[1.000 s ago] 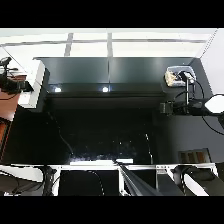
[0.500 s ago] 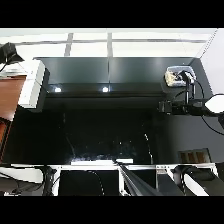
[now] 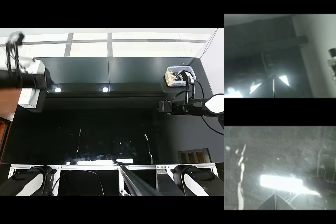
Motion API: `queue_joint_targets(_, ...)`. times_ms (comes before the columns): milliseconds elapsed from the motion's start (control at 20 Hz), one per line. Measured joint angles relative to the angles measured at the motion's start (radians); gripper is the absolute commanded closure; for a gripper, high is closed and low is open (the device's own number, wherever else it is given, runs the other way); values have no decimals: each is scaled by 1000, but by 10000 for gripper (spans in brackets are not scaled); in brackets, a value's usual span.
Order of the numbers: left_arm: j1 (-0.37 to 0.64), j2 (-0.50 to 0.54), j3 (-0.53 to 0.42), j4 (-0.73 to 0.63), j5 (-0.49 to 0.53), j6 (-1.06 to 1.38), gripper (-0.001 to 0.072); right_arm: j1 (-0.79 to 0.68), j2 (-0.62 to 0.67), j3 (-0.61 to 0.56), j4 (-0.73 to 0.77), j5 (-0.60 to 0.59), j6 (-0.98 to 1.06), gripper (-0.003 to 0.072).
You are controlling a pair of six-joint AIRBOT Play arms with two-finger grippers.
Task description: Fold the box and place the chain.
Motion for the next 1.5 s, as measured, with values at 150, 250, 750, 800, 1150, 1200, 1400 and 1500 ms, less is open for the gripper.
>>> queue_joint_targets(150, -24, 176, -227, 27, 108, 7, 689, 0, 0, 0, 0, 0, 0, 673)
queue_joint_targets(250, -31, 248, -298, 39, 153, 11, 689, 0, 0, 0, 0, 0, 0, 673)
queue_joint_targets(750, -37, 330, -376, 45, 198, 14, 689, 0, 0, 0, 0, 1, -1, 672)
queue_joint_targets(800, -38, 330, -377, 45, 199, 14, 689, 0, 0, 0, 0, 1, -1, 672)
queue_joint_targets(1150, -37, 332, -379, 45, 200, 14, 689, 0, 0, 0, 0, 1, -1, 673)
queue_joint_targets(1200, -38, 332, -379, 45, 200, 14, 689, 0, 0, 0, 0, 1, -1, 673)
queue_joint_targets(1400, -37, 332, -379, 45, 200, 14, 689, 0, 0, 0, 0, 1, -1, 672)
queue_joint_targets(1500, -38, 332, -379, 45, 200, 14, 689, 0, 0, 0, 0, 1, -1, 673)
